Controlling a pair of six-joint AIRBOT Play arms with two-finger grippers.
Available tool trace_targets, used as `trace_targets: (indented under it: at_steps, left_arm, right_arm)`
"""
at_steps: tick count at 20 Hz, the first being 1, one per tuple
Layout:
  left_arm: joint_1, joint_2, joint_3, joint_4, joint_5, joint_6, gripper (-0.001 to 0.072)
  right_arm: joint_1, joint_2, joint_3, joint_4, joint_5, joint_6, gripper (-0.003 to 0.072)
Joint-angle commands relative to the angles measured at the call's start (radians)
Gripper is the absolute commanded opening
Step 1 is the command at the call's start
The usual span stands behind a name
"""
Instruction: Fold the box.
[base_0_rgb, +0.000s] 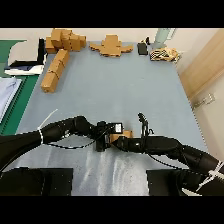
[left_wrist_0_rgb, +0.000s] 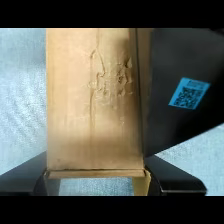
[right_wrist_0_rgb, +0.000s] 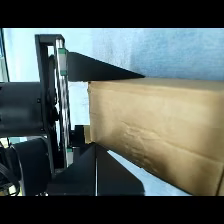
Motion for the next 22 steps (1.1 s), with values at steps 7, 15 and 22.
trace_targets:
  at_steps: [7, 15, 22]
  left_arm:
    - [0.000, 0.000, 0.001, 0.000, -0.002, 0.000, 0.0357]
    - [0.000, 0.000, 0.001, 0.000, -0.001, 0.000, 0.0357]
    - [0.000, 0.000, 0.001, 0.000, -0.002, 0.000, 0.0357]
  right_arm:
    - [0.002, 0.022, 0.000, -0.015, -0.008, 0.001, 0.0002]
    - [0.002, 0.011, 0.000, -0.021, 0.019, 0.001, 0.0002]
    - [0.002, -0.015, 0.000, -0.021, -0.010, 0.001, 0.0003]
